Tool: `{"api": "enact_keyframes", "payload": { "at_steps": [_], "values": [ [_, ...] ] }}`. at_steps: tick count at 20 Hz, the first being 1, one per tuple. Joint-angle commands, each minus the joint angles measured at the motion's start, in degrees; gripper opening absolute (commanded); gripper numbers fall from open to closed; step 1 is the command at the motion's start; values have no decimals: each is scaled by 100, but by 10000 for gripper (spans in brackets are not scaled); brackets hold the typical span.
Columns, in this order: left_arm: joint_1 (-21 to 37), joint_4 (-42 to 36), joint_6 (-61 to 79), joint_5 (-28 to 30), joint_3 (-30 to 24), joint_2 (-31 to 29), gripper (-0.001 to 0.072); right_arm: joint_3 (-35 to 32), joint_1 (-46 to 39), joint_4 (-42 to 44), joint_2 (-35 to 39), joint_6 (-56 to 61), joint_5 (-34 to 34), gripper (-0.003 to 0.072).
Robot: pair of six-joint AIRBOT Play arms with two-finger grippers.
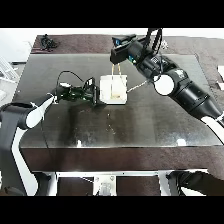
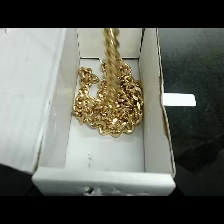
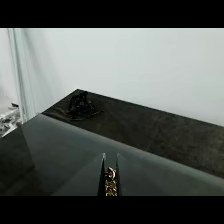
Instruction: Fold the box and place the chain.
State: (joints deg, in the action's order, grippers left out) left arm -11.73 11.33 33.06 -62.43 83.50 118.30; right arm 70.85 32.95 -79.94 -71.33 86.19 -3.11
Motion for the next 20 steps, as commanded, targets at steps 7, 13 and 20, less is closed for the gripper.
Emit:
{"api": "enact_keyframes", "payload": {
  "at_steps": [7, 13, 20],
  "values": [
    [2, 0, 0, 2, 0, -4, 626, -745, 9, 4, -800, 387, -35, 3],
    [2, 0, 0, 2, 0, -4, 627, -817, 11, 2, -1502, 706, -479, 4],
    [2, 0, 0, 0, 0, -4, 627, -802, -424, -81, -1530, 643, -1196, 452]
  ]
}}
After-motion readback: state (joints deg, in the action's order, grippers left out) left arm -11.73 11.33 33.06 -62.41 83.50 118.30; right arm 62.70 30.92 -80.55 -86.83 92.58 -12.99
